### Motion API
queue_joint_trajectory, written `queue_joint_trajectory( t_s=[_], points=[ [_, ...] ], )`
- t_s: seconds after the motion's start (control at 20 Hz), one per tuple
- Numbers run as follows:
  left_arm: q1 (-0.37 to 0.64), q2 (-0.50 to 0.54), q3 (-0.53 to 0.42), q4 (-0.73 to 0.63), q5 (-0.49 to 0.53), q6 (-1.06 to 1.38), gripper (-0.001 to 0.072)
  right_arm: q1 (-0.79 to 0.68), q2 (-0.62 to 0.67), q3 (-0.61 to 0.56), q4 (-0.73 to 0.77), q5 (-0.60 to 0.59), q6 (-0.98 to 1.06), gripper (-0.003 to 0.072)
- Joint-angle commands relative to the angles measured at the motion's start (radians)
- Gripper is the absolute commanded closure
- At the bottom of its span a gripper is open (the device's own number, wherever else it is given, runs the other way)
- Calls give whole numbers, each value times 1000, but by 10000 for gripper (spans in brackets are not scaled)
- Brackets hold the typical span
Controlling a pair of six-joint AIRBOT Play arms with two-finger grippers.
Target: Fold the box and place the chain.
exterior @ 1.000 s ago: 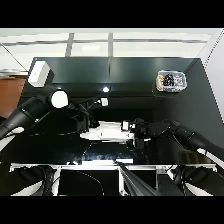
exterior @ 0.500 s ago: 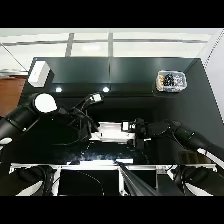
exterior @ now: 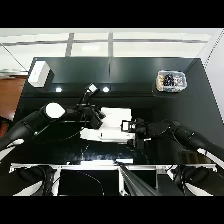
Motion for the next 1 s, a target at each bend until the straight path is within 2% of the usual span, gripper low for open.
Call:
queue_joint_trajectory(
  t_s=[0.0, 0.2, 0.35, 0.4, 0.45, 0.5, 0.55, 0.7, 0.8, 0.95],
  points=[
    [-6, -74, -6, -8, 45, 3, 680, 0, 0, 1, 2, 1, 0, 258],
    [-2, -83, -4, -1, 49, 5, 680, 0, 0, 1, 2, 1, 0, 258],
    [20, -23, 24, 79, 27, 2, 677, 0, 0, 1, 2, 0, 1, 259],
    [36, 15, 35, 106, 2, 1, 656, 0, 0, 1, 2, 0, 1, 258],
    [56, 54, 40, 108, -29, 0, 479, 0, 0, 1, 2, 0, 1, 258],
    [76, 98, 40, 109, -69, 0, 98, 0, 0, 1, 2, 0, 1, 259],
    [93, 134, 40, 123, -113, -4, -7, 0, 0, 1, 2, 0, 1, 259],
    [134, 217, 35, 242, -294, -6, -7, 0, 0, 1, 2, 0, 1, 258],
    [150, 226, 16, 274, -404, -6, -7, 0, 0, 1, 2, 0, 1, 258],
    [150, 226, -60, 277, -445, 36, -6, 0, 0, 1, 2, 0, 1, 259]
  ],
)
